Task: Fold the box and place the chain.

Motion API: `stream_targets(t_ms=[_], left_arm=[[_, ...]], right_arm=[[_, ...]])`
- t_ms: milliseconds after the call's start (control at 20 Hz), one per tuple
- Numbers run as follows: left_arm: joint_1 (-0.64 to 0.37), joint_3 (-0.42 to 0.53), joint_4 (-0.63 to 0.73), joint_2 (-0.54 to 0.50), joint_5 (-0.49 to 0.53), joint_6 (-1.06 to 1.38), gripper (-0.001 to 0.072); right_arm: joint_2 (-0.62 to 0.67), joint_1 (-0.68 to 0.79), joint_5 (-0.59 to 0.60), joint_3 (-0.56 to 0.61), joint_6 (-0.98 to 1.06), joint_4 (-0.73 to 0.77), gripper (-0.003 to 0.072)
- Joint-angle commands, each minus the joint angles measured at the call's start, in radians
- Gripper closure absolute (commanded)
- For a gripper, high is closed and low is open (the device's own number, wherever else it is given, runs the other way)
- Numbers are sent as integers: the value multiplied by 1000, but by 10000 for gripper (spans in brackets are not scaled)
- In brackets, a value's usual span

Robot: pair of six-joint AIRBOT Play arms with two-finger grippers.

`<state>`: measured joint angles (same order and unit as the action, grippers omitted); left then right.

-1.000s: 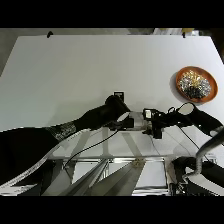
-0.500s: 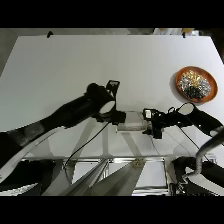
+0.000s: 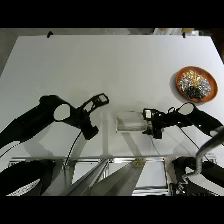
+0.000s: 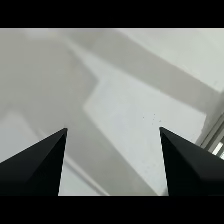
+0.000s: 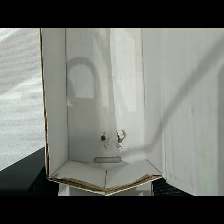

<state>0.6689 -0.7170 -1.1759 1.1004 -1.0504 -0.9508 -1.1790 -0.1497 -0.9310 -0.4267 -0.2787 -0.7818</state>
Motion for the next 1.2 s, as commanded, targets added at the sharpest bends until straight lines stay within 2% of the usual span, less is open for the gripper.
stream_targets(t_ms=[0, 50, 100, 200, 300, 450, 600, 900, 1150], left_arm=[[-76, 126, 320, 15, 198, 702, 74], [-79, 126, 394, 48, 245, 802, 68], [-79, 126, 481, 88, 298, 901, 7], [-74, 126, 657, 167, 352, 1089, 13], [-57, 126, 760, 228, 351, 1252, 12], [-36, 125, 819, 285, 351, 1377, 12], [-30, 107, 828, 332, 352, 1400, 11], [7, 45, 858, 338, 359, 1395, 9], [23, 43, 863, 354, 359, 1389, 9]], right_arm=[[1, 0, 0, -1, 0, 0, 371], [1, 0, 0, -1, 0, 0, 371], [1, 0, 0, -1, 0, 0, 371], [1, 0, 0, -1, 0, 0, 371], [1, 0, 0, -1, 0, 0, 371], [1, 0, 0, -1, 0, 0, 371], [1, 0, 0, -1, 0, 0, 371], [1, 0, 0, -1, 0, 0, 371], [1, 0, 0, -1, 0, 0, 371]])
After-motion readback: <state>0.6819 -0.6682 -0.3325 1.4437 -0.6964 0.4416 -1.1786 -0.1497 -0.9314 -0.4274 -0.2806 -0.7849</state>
